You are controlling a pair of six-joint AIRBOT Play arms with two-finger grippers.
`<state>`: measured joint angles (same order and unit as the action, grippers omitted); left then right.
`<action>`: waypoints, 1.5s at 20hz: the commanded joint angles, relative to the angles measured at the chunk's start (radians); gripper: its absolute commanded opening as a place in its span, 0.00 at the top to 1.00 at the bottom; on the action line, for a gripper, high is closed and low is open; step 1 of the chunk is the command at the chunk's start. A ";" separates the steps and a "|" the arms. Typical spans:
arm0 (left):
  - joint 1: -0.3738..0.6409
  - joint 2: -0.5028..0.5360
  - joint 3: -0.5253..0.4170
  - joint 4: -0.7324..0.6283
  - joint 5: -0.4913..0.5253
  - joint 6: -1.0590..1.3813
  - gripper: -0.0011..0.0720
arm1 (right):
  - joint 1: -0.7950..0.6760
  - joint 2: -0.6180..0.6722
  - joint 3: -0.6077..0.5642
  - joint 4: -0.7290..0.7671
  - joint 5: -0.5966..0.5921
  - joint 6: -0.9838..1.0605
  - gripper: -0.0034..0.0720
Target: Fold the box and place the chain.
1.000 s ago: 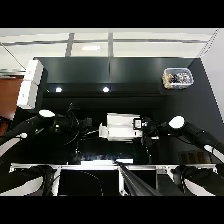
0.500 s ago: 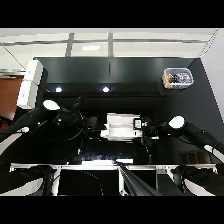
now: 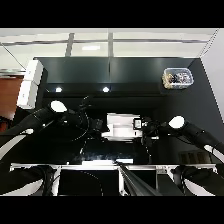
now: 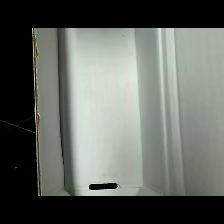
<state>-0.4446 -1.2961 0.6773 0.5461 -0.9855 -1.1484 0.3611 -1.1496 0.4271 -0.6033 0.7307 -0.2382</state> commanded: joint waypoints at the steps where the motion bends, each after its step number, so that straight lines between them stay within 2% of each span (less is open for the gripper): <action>1: -0.046 0.001 0.060 0.174 0.012 -0.174 0.21 | 0.000 -0.001 0.000 0.000 0.000 0.001 0.34; 3: -0.080 0.001 0.099 0.249 0.015 -0.254 0.22 | 0.000 -0.001 0.000 0.000 -0.003 0.003 0.34; 9: -0.173 0.001 0.154 0.292 0.016 -0.353 0.22 | 0.001 -0.001 0.000 0.000 -0.003 0.003 0.34; 10: -0.179 0.001 0.155 0.316 0.016 -0.365 0.24 | 0.001 -0.001 0.000 0.001 -0.003 0.003 0.34; 11: -0.183 0.001 0.155 0.340 0.017 -0.397 0.31 | 0.001 -0.001 0.000 0.001 -0.003 0.003 0.34; 12: -0.191 0.001 0.155 0.371 0.019 -0.431 0.32 | 0.001 -0.001 0.000 0.001 -0.003 0.003 0.34; 16: -0.254 -0.001 0.155 0.502 0.100 -0.631 0.32 | 0.001 -0.001 0.000 0.001 -0.010 0.010 0.34; 18: -0.281 -0.007 0.155 0.520 0.152 -0.693 0.32 | 0.001 -0.001 0.000 0.002 -0.012 0.011 0.34; 22: -0.312 -0.030 0.167 0.524 0.163 -0.706 0.32 | 0.002 -0.001 0.000 0.002 -0.012 0.011 0.34; 25: -0.330 -0.031 0.191 0.650 0.105 -0.816 0.32 | 0.002 -0.001 0.000 0.001 -0.012 0.011 0.34; 27: -0.356 -0.031 0.227 0.764 0.058 -0.898 0.32 | 0.002 -0.001 0.000 0.001 -0.012 0.011 0.34; 30: -0.405 -0.051 0.282 0.865 0.013 -0.978 0.32 | 0.002 -0.001 0.000 0.001 -0.012 0.011 0.34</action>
<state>-0.8112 -1.3331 0.9150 1.2800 -0.9138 -2.0212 0.3626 -1.1496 0.4271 -0.6018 0.7189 -0.2276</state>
